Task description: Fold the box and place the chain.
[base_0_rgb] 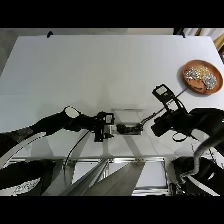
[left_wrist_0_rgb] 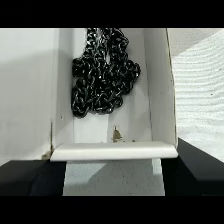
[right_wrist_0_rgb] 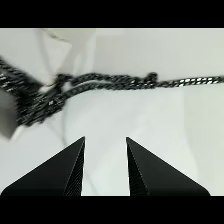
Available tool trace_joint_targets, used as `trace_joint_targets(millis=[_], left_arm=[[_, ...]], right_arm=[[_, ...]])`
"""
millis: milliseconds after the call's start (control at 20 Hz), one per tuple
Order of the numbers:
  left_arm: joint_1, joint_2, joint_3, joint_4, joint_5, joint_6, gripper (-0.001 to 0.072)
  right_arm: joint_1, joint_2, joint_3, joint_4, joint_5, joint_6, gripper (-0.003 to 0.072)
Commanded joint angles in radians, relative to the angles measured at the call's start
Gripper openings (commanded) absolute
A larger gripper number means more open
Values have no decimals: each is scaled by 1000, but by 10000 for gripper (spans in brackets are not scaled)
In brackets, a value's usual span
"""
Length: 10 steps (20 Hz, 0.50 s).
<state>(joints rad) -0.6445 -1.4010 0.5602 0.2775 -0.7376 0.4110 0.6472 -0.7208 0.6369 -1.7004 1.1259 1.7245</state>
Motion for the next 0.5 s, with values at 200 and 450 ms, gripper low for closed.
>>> trace_joint_targets(millis=[200, 450], left_arm=[[1, 1, 0, 0, 0, 0, 31], [1, 1, 0, 0, 0, 0, 31]], right_arm=[[-339, -262, -35, 164, -285, -108, 300], [-415, -372, -35, 299, -321, -248, 342]])
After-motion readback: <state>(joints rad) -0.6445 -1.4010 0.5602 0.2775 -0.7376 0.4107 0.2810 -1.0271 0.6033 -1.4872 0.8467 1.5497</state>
